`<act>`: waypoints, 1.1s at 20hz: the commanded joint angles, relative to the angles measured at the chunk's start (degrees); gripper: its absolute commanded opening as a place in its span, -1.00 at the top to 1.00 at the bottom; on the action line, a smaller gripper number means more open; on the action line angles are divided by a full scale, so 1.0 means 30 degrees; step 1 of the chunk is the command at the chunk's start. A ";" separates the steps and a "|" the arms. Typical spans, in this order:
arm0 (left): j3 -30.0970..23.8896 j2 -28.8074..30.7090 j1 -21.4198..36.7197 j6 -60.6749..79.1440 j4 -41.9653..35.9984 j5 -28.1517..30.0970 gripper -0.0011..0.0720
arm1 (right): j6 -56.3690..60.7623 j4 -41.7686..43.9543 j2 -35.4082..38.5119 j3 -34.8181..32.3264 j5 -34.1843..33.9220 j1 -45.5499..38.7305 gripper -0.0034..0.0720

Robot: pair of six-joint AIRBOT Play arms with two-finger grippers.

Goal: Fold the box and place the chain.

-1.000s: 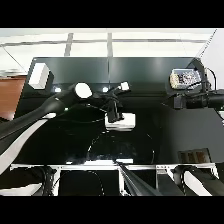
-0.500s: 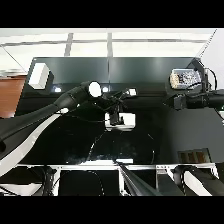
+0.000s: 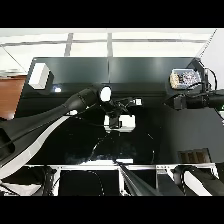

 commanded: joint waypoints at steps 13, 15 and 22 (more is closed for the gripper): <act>0.0335 0.6987 1.1999 -1.7486 0.8714 -0.7650 0.20 | -0.0007 -0.0015 0.0015 -0.0029 -0.0423 -0.0015 0.87; -0.0051 0.7067 1.5161 -1.7486 0.8298 -0.7774 0.20 | -0.0073 -0.0015 0.0015 -0.0036 -0.0525 -0.0015 0.87; -0.2157 0.7016 2.2505 -1.5118 0.5085 -0.4335 0.20 | -0.0058 -0.0029 -0.0015 -0.0117 -0.1326 -0.0015 0.87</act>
